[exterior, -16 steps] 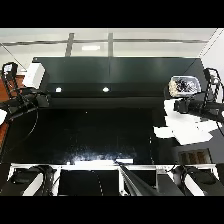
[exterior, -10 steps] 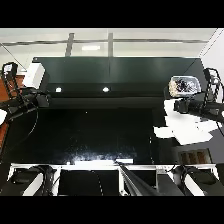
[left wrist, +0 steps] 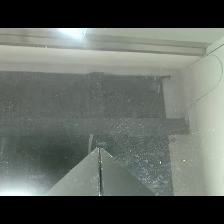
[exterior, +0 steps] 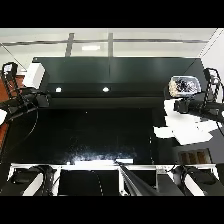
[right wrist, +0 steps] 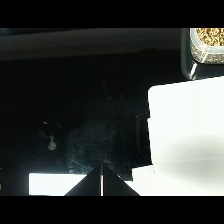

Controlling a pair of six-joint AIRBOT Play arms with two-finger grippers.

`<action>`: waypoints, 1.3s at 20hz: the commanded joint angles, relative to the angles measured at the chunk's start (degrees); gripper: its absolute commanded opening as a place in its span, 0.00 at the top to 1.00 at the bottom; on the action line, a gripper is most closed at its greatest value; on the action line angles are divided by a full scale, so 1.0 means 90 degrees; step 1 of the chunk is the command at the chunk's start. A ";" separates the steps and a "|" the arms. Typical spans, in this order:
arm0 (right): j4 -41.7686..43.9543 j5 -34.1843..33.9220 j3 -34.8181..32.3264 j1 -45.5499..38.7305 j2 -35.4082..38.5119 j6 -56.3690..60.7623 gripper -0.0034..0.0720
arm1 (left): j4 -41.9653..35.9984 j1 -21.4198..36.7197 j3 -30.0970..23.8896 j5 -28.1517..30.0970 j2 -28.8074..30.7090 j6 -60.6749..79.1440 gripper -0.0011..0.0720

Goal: Fold the box and place the chain.

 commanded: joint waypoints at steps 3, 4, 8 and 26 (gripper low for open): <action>0.0010 -0.0146 0.0000 0.0010 -0.0005 0.0000 0.92 | 0.0000 0.0000 0.0000 -0.0005 -0.0007 0.0002 0.94; 0.0010 -0.0255 0.0000 0.0010 -0.0005 0.0000 0.92 | -0.0007 -0.0002 0.0000 -0.0002 -0.0032 0.0002 0.94; -0.0172 -0.0971 0.0000 0.0007 -0.0041 0.0002 0.60 | -0.0503 -0.0044 0.0000 -0.0267 -0.0255 0.0046 0.53; 0.1115 0.0627 0.1588 -0.7150 -0.3218 -0.1821 0.03 | -0.0869 -0.1333 0.0000 -0.0226 -0.0527 0.0036 0.02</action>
